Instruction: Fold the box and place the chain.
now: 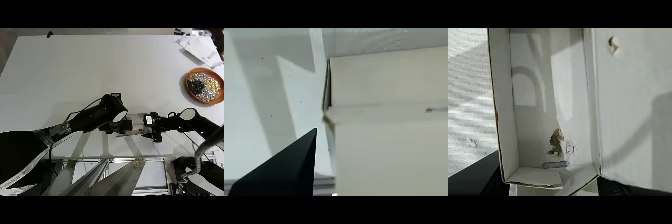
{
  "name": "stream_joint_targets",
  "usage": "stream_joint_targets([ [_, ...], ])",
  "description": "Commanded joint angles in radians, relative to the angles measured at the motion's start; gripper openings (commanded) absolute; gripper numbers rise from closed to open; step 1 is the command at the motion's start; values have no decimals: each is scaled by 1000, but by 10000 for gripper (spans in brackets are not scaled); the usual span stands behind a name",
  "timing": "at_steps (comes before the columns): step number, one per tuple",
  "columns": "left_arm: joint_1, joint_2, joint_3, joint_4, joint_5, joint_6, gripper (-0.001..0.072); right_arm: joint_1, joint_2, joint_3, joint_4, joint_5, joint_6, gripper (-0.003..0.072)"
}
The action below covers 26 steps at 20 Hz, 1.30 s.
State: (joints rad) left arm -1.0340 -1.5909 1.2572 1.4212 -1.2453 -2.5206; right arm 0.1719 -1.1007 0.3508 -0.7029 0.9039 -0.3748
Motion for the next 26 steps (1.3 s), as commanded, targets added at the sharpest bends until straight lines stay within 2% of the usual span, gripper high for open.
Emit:
stream_joint_targets([
  [1,-1,-26,0,-7,60,1,285,0,0,0,0,0,0,385],
  [12,0,-79,-1,-11,51,3,269,0,0,0,0,0,0,385],
  [13,0,-84,-2,-11,42,3,210,0,0,0,0,0,0,385],
  [14,0,-90,-2,-10,24,3,55,0,0,0,0,0,0,385],
  [15,0,-94,-2,-10,14,7,8,0,0,0,0,0,0,385],
  [20,0,-95,-2,-10,13,7,13,0,0,0,0,0,0,385],
  [21,0,-95,-2,-9,14,7,22,0,0,0,0,0,0,385],
  [23,0,-95,-2,-7,14,7,136,0,0,0,0,0,0,385],
  [25,0,-95,-2,-7,14,7,306,0,0,0,0,0,0,385],
  [26,0,-95,-2,-7,14,7,324,0,0,0,0,0,0,385],
])
